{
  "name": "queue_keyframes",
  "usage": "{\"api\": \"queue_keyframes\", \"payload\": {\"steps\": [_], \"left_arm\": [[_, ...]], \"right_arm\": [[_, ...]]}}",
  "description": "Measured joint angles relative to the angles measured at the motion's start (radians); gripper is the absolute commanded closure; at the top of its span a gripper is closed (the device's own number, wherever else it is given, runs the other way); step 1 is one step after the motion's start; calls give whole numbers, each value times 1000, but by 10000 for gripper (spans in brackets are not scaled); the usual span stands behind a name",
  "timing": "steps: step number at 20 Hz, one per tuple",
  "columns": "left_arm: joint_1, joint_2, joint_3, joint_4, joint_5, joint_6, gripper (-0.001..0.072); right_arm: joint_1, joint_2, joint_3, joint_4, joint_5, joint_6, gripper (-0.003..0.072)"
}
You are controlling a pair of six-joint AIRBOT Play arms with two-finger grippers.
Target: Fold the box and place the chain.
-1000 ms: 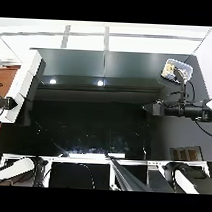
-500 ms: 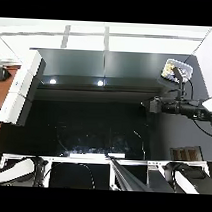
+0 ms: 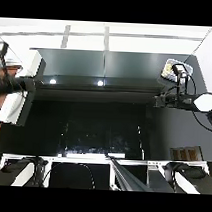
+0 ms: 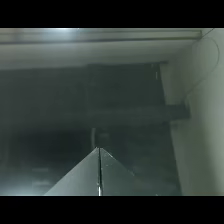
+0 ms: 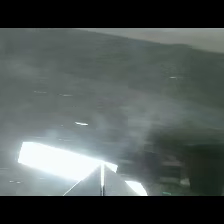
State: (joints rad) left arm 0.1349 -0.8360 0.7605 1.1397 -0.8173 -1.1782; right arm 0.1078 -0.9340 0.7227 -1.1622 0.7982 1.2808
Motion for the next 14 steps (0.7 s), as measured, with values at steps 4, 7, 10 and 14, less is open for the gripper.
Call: {"api": "queue_keyframes", "payload": {"steps": [4,7,10,14], "left_arm": [[-39,112,-122,19,57,-11,684],[-48,134,-151,24,76,-15,684],[-51,139,-161,25,86,-15,684],[-53,141,-166,26,91,-15,684]], "right_arm": [[2,-3,6,-97,-10,31,672],[2,-3,6,-124,-15,40,672],[2,-3,6,-135,-16,45,672],[2,-3,6,-143,-17,48,672]]}}
